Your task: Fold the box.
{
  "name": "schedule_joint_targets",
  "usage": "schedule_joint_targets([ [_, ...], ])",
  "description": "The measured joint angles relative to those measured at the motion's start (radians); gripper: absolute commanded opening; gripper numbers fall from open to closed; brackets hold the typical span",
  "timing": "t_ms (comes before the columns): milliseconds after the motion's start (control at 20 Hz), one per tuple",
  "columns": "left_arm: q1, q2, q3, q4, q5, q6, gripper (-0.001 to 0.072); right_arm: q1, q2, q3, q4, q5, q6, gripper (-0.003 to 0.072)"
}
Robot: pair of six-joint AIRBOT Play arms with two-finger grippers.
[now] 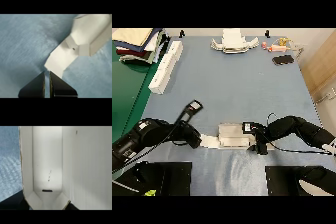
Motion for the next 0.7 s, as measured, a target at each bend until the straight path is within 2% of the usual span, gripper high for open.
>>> schedule_joint_targets([
  [200,0.107,0.05,-0.019,0.067,-0.083,-0.282,0.0015,0.0,0.0,0.0,0.0,0.0,0.0,0.0462],
  [350,0.137,0.024,-0.065,-0.013,-0.074,-0.335,0.0015,0.0,0.0,0.0,0.0,0.0,0.0,0.0462],
  [500,0.119,-0.041,-0.11,-0.137,-0.003,-0.315,0.0014,0.0,0.0,0.0,0.0,0.0,0.0,0.0462],
  [700,0.034,-0.161,-0.135,-0.288,0.149,-0.26,0.0014,0.0,0.0,0.0,0.0,0.0,0.0,0.0462],
])
